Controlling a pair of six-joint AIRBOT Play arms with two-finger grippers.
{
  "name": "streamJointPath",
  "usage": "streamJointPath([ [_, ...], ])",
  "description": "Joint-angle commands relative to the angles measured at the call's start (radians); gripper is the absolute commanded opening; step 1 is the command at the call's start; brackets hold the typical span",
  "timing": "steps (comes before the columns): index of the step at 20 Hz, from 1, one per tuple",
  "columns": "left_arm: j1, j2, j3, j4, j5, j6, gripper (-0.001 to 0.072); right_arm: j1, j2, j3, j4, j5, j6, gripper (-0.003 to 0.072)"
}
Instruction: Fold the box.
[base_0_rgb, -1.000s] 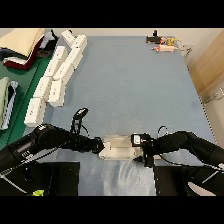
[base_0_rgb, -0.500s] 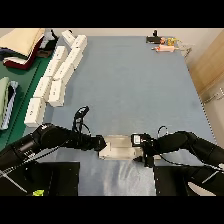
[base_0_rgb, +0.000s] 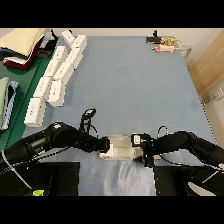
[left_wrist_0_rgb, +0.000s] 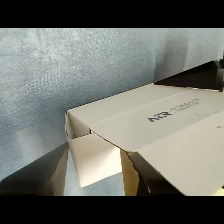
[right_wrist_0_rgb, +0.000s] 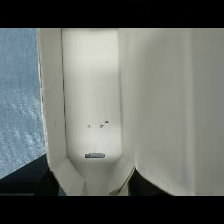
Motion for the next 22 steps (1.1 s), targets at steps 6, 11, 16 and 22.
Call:
streamJointPath([
  [6, -0.174, -0.030, 0.063, 0.216, -0.021, -0.401, 0.0485, 0.000, 0.001, 0.000, 0.000, 0.000, 0.000, 0.0511],
  [11, -0.219, -0.049, 0.104, 0.311, -0.110, -0.538, 0.0468, 0.000, 0.000, 0.000, 0.000, 0.000, 0.000, 0.0511],
  [16, -0.255, -0.195, 0.175, 0.328, -0.172, -0.538, 0.0468, 0.000, 0.001, 0.000, 0.000, 0.000, 0.000, 0.0511],
  [22, -0.256, -0.301, 0.260, 0.352, -0.245, -0.538, 0.0468, 0.000, 0.001, 0.000, 0.000, 0.000, 0.000, 0.0511],
])
